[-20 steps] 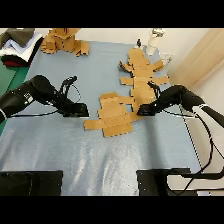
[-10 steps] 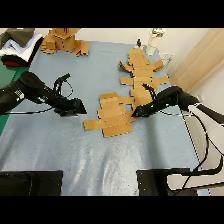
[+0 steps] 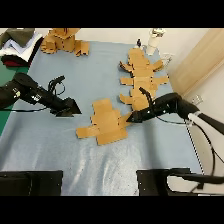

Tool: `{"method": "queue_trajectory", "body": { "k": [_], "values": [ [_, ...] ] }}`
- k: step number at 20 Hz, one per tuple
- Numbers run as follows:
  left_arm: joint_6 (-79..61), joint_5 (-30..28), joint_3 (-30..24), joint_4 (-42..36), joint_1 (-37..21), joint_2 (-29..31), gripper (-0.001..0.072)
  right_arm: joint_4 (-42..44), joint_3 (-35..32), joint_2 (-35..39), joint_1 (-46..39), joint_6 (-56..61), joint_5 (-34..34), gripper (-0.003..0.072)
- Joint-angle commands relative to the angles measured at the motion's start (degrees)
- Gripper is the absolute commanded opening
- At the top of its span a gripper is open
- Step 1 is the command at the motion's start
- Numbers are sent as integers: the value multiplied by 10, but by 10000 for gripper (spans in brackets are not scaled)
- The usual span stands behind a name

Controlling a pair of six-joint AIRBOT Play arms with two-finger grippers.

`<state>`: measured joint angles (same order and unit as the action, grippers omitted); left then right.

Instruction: Fold the box.

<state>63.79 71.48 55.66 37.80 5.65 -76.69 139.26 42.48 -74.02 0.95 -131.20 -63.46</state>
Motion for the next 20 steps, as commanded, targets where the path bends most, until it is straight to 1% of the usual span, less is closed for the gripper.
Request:
{"method": "queue_trajectory", "body": {
  "k": [1,3,5,7,9,12,17,20],
  "values": [
    [-52,29,0,-25,-33,-28,579,40,-108,106,65,3,91,1],
    [-79,24,0,-37,-28,-36,579,42,-151,162,118,24,129,1],
    [-91,17,-1,-39,-24,-48,580,41,-186,211,174,65,186,1],
    [-94,17,-1,-37,-25,-65,580,38,-205,246,218,95,240,1],
    [-100,21,-1,-33,-24,-85,580,30,-208,258,246,116,274,1],
    [-111,24,-1,-39,-17,-116,579,29,-208,258,256,124,279,2],
    [-208,14,0,-150,-2,-159,579,26,-208,258,256,133,278,2],
    [-250,22,0,-189,-2,-175,578,22,-208,258,256,138,278,2]
  ]
}}
